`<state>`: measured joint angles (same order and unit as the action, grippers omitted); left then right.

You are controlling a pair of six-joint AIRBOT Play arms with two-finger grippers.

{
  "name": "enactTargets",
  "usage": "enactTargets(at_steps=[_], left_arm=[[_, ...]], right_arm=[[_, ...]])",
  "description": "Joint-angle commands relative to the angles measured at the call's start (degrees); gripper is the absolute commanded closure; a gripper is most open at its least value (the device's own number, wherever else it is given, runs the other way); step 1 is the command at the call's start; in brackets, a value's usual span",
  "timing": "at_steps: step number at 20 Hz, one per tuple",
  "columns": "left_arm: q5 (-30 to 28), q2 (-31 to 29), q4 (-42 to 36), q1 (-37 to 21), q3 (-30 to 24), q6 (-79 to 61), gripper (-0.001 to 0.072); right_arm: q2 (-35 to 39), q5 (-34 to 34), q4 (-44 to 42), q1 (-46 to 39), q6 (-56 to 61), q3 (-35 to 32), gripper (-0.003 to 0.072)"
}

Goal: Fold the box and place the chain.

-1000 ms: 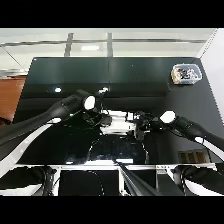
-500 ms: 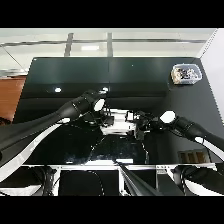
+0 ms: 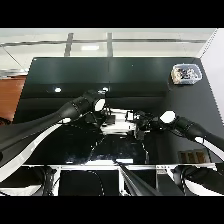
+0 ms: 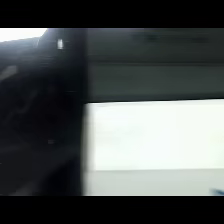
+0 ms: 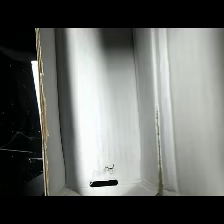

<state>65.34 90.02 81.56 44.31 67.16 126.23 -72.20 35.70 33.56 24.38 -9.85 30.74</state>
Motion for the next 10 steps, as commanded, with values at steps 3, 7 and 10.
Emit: enactTargets(at_steps=[3, 7, 10], left_arm=[[0.92, 0.04, 0.44, 0.02, 0.15, 0.61, 0.0554], [0.74, 0.04, 1.03, 0.0, 0.13, 0.7, 0.0685], [1.97, 0.02, 2.01, -0.04, 0.15, 1.77, 0.0685]], right_arm=[[-0.02, 0.02, -0.07, 0.04, 0.02, -0.02, 0.0442], [0.04, -0.15, -0.13, 0.02, 0.26, -0.02, 0.0335], [3.93, 0.37, 1.44, -0.48, 3.74, -0.02, -0.0016]])
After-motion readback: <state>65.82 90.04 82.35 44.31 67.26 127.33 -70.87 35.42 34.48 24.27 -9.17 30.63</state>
